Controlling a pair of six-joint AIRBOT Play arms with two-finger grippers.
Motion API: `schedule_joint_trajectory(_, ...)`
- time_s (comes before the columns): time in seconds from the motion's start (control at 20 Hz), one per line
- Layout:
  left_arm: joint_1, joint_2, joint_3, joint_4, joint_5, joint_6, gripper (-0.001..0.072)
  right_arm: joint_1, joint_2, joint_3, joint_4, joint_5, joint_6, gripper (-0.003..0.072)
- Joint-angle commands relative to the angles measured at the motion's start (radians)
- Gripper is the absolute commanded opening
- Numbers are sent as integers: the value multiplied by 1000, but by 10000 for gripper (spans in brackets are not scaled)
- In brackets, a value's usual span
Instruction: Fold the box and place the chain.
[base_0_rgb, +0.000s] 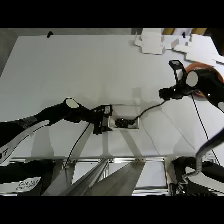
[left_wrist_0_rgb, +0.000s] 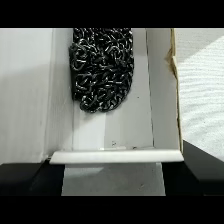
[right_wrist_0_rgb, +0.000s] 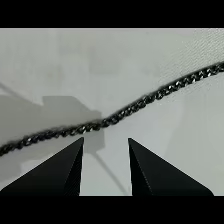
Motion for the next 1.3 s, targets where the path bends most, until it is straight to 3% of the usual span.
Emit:
schedule_joint_trajectory(0.0,0,0,0,0,0,0,133,-14,-71,-1,9,-29,0,318)
schedule_joint_trajectory(0.55,1,0,0,0,0,0,133,-14,-159,-1,11,-18,9,281)
schedule_joint_trajectory(0.65,1,0,0,0,0,0,133,-14,-164,-1,11,-2,8,163)
schedule_joint_trajectory(0.75,1,0,0,0,0,0,133,-14,-164,-1,10,0,8,155)
schedule_joint_trajectory(0.85,1,0,0,0,0,0,133,-14,-161,-1,10,8,4,21)
schedule_joint_trajectory(1.25,1,0,0,0,1,0,133,3,-6,-1,9,119,-57,21)
